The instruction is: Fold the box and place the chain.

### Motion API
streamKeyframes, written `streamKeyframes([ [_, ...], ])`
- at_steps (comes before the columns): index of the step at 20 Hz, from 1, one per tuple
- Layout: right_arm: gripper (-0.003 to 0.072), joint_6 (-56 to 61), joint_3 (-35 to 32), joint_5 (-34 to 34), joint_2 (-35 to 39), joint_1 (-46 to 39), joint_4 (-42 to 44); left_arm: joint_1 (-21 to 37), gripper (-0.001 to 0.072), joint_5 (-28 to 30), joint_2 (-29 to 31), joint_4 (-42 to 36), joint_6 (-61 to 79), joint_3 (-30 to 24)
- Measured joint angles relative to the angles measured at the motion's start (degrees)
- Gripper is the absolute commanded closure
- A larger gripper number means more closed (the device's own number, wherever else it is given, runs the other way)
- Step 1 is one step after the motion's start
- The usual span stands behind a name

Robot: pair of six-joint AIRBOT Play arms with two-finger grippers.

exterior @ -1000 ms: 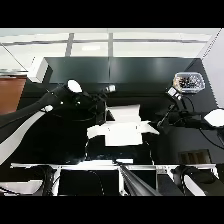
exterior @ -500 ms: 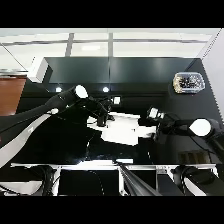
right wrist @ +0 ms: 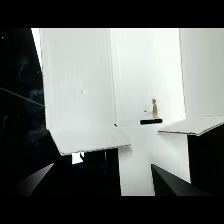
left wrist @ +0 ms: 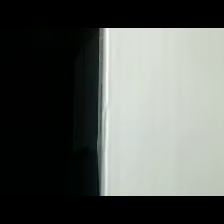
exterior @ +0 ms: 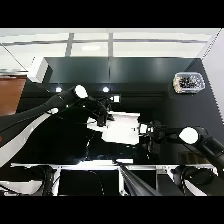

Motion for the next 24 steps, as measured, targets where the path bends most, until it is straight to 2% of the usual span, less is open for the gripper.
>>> streamKeyframes([
  [6, -0.0008, -8.48, -0.37, -3.72, -4.22, 0.39, 6.54, 0.37, 0.0682, -0.57, -0.02, 0.11, -0.42, 0.0],
  [12, -0.0008, -11.54, -0.28, -6.4, -6.23, 2.82, 11.34, 0.39, 0.0682, -1.16, 0.0, 0.17, -0.42, 0.0],
  [17, -0.0008, -11.32, 0.92, -9.81, -6.56, 3.56, 12.9, 0.44, 0.0682, -1.4, 0.0, 0.17, -0.44, 0.0],
  [24, -0.0008, -11.19, 5.07, -10.93, -6.58, 0.94, 12.59, 0.44, 0.0682, -1.44, -0.02, 0.15, -0.48, 0.0],
])
